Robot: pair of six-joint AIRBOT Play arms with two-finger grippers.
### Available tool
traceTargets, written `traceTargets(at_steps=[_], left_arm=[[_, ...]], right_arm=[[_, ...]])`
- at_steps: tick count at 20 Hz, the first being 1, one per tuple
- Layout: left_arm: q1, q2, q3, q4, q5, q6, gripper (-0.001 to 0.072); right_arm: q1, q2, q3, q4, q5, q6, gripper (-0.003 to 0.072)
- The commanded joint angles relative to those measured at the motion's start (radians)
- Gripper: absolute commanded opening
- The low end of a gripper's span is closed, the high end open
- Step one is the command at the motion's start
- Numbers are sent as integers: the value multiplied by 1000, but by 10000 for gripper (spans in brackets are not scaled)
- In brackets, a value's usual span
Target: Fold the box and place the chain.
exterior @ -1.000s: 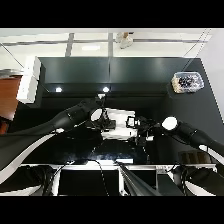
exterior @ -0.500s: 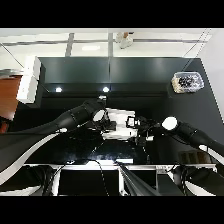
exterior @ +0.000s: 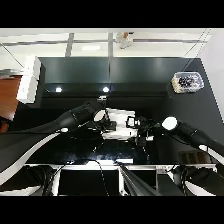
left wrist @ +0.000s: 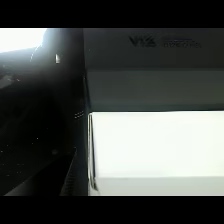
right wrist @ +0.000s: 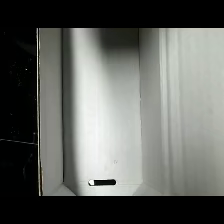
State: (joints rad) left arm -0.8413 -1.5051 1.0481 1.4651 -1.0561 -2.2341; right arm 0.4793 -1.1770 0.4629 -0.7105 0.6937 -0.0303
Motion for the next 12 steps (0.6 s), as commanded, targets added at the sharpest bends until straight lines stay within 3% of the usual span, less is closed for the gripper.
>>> traceTargets(at_steps=[1, 12], left_arm=[[0, -2, -1, -3, -2, 0, 335], [2, 0, 14, 9, -22, 0, 335]], right_arm=[[1, 0, 0, -1, 0, -1, 333], [1, 0, 0, -1, 0, -1, 333]])
